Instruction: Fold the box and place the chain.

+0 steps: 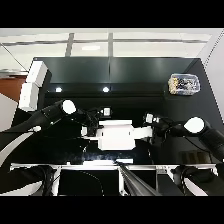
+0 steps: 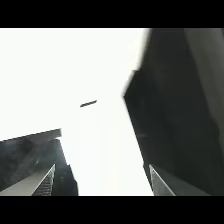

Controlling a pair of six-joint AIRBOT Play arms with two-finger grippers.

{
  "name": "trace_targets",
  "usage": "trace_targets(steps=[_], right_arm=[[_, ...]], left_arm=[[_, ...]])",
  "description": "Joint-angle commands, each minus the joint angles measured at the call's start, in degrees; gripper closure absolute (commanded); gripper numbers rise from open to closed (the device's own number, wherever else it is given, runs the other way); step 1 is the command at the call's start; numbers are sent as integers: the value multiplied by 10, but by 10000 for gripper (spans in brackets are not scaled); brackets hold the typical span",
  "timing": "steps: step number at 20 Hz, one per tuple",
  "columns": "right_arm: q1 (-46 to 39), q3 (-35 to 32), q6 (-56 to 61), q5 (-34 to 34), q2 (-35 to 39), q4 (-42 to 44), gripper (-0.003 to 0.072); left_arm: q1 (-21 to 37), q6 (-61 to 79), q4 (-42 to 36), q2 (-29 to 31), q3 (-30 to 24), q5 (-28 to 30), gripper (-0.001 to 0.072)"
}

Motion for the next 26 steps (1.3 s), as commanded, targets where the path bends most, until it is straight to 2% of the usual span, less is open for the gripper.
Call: trace_targets(steps=[1, 14, 20, 26], right_arm=[[41, -4, -20, -35, -13, -3, -14], [150, -4, -20, -23, -45, -1, -13], [166, -4, -19, -82, -46, 10, -14], [165, 14, -5, -67, -45, 22, -13]], left_arm=[[0, -3, 0, 0, 0, -3, 678], [0, -3, 0, 0, 0, -3, 679], [0, -3, 0, 0, 0, -3, 679], [0, -3, 0, 0, 0, -3, 679]])
